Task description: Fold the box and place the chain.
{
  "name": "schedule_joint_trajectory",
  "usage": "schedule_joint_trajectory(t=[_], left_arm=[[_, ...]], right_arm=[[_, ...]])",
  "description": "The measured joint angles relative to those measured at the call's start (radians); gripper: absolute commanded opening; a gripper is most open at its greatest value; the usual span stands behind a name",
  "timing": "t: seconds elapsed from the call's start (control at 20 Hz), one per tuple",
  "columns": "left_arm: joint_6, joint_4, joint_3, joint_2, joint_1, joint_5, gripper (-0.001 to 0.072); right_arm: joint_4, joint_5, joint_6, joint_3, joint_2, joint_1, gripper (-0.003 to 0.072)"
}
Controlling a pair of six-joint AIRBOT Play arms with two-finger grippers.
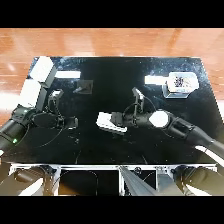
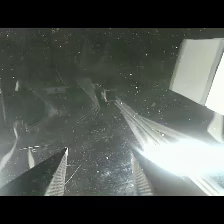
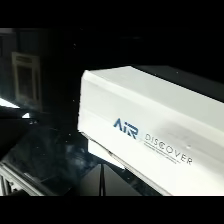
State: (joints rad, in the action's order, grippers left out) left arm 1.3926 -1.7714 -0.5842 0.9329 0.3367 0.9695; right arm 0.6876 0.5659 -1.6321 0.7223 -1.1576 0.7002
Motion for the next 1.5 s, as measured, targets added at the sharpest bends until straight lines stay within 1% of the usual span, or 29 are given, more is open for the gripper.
schedule_joint_trajectory(t=[0.1,0.2,0.3,0.5,0.55,0.6,0.7,0.75,0.8,0.9,1.05,1.2,1.35,1.5], left_arm=[[0.063,0.000,-0.028,0.001,-0.001,0.015,0.0504],[0.165,0.000,-0.087,0.010,-0.002,0.016,0.0505],[0.321,-0.008,-0.176,0.046,-0.002,0.024,0.0504],[0.754,-0.104,-0.399,0.190,0.012,0.134,0.0509],[0.834,-0.116,-0.444,0.222,0.022,0.156,0.0575],[0.909,-0.124,-0.481,0.251,0.033,0.168,0.0613],[1.046,-0.125,-0.531,0.300,0.059,0.186,0.0613],[1.099,-0.125,-0.546,0.319,0.072,0.184,0.0613],[1.136,-0.123,-0.556,0.336,0.083,0.182,0.0613],[1.189,-0.122,-0.571,0.364,0.100,0.174,0.0612],[1.229,-0.120,-0.580,0.395,0.112,0.171,0.0613],[1.246,-0.118,-0.584,0.410,0.116,0.169,0.0613],[1.254,-0.118,-0.584,0.425,0.118,0.166,0.0613],[1.257,-0.118,-0.584,0.448,0.119,0.164,0.0613]], right_arm=[[0.007,0.037,0.019,0.000,0.045,-0.042,0.0034],[0.047,0.108,0.034,0.000,0.094,-0.112,0.0035],[0.120,0.209,0.043,0.000,0.137,-0.200,0.0034],[0.287,0.470,0.055,-0.004,0.180,-0.348,0.0034],[0.313,0.539,0.059,-0.015,0.185,-0.362,0.0034],[0.329,0.594,0.061,-0.033,0.188,-0.364,0.0034],[0.325,0.627,0.063,-0.098,0.193,-0.327,0.0034],[0.311,0.606,0.061,-0.141,0.193,-0.295,0.0034],[0.295,0.560,0.053,-0.182,0.193,-0.264,0.0034],[0.240,0.421,0.026,-0.252,0.188,-0.206,0.0034],[0.120,0.218,0.022,-0.299,0.154,-0.153,0.0034],[0.003,0.069,0.055,-0.312,0.109,-0.133,0.0034],[-0.055,-0.002,0.072,-0.298,0.069,-0.126,0.0034],[-0.090,-0.008,0.090,-0.270,0.040,-0.122,0.0034]])
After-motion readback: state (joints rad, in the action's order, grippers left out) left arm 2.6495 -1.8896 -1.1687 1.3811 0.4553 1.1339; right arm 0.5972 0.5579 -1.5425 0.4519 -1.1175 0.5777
